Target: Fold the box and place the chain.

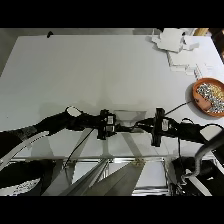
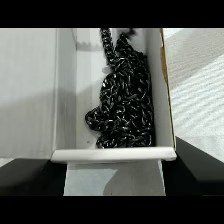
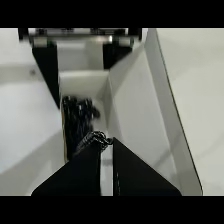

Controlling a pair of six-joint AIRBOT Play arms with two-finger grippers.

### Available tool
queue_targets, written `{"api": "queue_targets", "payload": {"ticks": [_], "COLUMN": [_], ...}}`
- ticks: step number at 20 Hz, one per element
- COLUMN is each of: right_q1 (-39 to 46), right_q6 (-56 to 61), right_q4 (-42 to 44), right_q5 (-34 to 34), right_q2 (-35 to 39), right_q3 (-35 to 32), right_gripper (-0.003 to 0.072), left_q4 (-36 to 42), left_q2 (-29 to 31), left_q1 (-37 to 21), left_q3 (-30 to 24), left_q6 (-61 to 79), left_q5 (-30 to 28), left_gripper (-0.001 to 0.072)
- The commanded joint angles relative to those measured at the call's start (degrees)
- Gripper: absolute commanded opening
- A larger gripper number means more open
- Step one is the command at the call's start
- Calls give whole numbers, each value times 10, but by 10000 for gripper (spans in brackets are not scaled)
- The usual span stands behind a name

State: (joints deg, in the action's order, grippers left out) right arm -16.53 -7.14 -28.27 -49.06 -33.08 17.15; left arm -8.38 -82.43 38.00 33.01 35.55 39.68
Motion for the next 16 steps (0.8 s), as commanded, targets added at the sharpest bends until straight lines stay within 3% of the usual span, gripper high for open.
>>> {"api": "queue_targets", "payload": {"ticks": [1,2,3,5,6,8,10,13,16], "right_q1": [-36,-41,-42,-42,-42,-41,-33,11,77], "right_q6": [-22,-22,-22,-22,-5,97,167,172,172], "right_q4": [64,64,64,54,22,-123,-256,-323,-349], "right_q5": [56,63,66,65,53,-10,-76,-136,-152], "right_q2": [-60,-87,-115,-152,-162,-165,-165,-165,-166], "right_q3": [0,0,0,4,16,77,151,218,215], "right_gripper": [22,25,122,443,456,436,212,197,196], "left_q4": [0,0,0,0,0,0,0,0,0], "left_q2": [0,0,0,0,0,0,0,0,0], "left_q1": [0,0,0,0,0,0,0,0,0], "left_q3": [0,0,0,0,0,0,0,0,0], "left_q6": [0,0,0,0,0,0,0,0,0], "left_q5": [0,0,0,0,0,0,0,0,0], "left_gripper": [276,276,276,276,276,276,276,276,276]}}
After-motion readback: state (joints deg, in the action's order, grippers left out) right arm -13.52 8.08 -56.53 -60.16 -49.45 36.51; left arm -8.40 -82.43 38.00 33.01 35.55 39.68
